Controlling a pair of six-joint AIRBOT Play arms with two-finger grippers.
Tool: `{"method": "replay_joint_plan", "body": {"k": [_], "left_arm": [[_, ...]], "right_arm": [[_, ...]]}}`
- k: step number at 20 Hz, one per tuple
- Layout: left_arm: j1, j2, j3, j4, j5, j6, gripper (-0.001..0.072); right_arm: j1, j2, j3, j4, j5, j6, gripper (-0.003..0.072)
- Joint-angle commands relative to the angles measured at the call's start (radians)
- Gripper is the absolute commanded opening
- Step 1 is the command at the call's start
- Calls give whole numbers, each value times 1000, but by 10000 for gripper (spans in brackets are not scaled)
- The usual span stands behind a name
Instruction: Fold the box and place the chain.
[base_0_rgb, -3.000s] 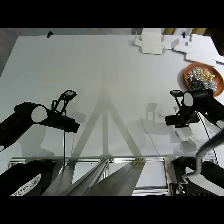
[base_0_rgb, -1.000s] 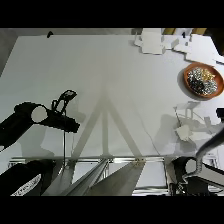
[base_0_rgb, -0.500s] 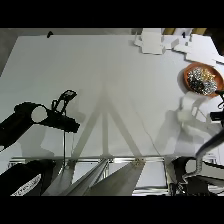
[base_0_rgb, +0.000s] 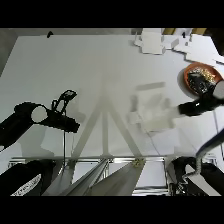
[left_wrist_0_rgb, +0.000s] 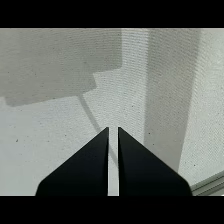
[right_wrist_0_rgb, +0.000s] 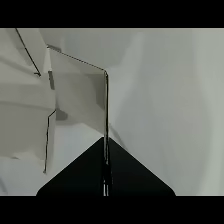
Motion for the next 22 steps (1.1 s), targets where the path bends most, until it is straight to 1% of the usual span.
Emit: {"method": "replay_joint_plan", "body": {"k": [1, 3, 6, 8, 11, 12, 13, 14, 15, 16, 18, 19, 20, 21, 22], "left_arm": [[-1, 0, 0, 0, 0, 0, 70], [-1, 0, 0, 0, 1, 0, 70], [-1, 0, 0, 0, 50, 0, 70], [-1, -3, -1, -1, 68, 0, 70], [-1, -2, -1, -3, 153, 1, 71], [-1, -3, -1, -5, 196, 5, 85], [-1, -3, -1, -46, 241, 55, 237], [0, -6, -1, -129, 280, 138, 388], [0, -16, -1, -259, 306, 267, 395], [0, -31, -1, -402, 306, 420, 396], [0, -87, -1, -698, 258, 749, 399], [0, -123, -1, -824, 222, 892, 447], [1, -157, -1, -920, 187, 1001, 577], [1, -191, -1, -1001, 172, 1089, 644], [1, -217, 0, -1054, 171, 1152, 644]], "right_arm": [[185, 176, -190, 240, -209, 13, 24], [285, 199, -253, 240, -263, 16, 24], [390, 199, -293, 237, -301, 65, 24], [426, 199, -294, 235, -325, 65, 24], [430, 199, -294, 235, -356, 67, 24], [430, 199, -294, 235, -365, 79, 24], [430, 199, -294, 235, -369, 93, 24], [430, 199, -294, 235, -368, 99, 24], [430, 199, -294, 235, -366, 107, 24], [430, 199, -294, 235, -365, 107, 24], [430, 199, -294, 235, -365, 107, 24], [430, 199, -294, 235, -364, 107, 24], [430, 199, -294, 235, -363, 107, 24], [430, 199, -294, 235, -360, 107, 24], [430, 199, -294, 235, -358, 107, 24]]}}
